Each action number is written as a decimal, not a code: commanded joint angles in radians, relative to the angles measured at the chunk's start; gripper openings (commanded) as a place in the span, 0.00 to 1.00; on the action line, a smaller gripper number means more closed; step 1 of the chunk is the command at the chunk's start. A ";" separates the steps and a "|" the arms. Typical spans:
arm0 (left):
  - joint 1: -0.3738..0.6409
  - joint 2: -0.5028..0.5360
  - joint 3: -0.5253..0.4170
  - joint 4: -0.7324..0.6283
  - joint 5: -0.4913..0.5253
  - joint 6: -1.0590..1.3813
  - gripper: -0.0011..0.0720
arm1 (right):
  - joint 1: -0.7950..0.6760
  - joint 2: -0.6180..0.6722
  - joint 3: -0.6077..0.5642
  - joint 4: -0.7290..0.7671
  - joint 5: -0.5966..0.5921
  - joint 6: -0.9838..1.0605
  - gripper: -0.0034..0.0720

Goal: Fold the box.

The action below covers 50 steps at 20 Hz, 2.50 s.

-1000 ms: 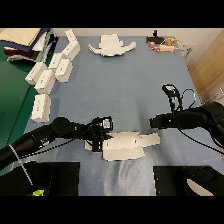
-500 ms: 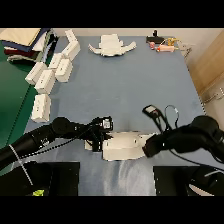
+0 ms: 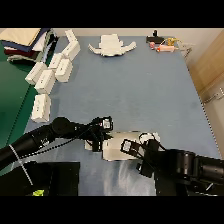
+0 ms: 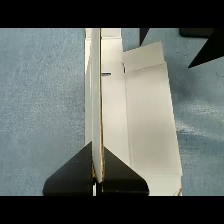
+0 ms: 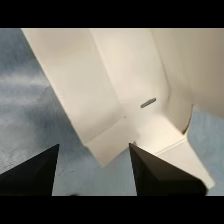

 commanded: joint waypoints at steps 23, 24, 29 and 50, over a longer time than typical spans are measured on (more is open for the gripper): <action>0.000 0.000 0.001 0.000 0.000 0.000 0.03 | -0.037 -0.023 0.066 -0.249 -0.018 0.253 1.00; 0.000 0.000 0.001 0.000 0.000 0.000 0.03 | -0.070 -0.023 0.066 -0.219 -0.005 0.161 1.00; 0.000 0.000 0.001 0.000 0.000 0.000 0.03 | -0.373 -0.022 0.066 0.171 0.104 -0.462 1.00; 0.000 0.000 0.001 0.000 0.001 0.000 0.03 | -0.773 -0.271 0.027 0.877 0.056 -1.440 1.00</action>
